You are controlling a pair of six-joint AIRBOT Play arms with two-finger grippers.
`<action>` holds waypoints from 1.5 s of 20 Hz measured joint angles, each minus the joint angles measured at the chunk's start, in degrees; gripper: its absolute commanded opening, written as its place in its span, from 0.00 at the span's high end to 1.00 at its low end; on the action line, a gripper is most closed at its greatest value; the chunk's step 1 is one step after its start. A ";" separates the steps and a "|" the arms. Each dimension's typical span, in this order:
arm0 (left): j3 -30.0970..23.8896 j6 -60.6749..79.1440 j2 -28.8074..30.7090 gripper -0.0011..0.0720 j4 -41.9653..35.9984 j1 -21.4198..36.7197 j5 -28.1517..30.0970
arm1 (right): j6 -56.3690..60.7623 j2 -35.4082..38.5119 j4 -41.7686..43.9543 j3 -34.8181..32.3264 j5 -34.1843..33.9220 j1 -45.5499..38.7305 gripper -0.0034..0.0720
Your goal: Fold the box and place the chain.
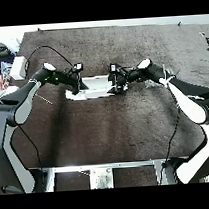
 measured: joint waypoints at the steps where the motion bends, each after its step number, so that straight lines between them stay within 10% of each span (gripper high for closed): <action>1: -0.02 0.00 0.00 0.97 0.00 0.00 0.00 | 0.09 -0.76 0.00 0.83 1.14 -0.09 0.03; 30: -0.02 0.02 0.00 0.97 0.00 -0.09 -0.07 | 1.09 -9.68 2.51 6.91 9.77 -0.20 0.14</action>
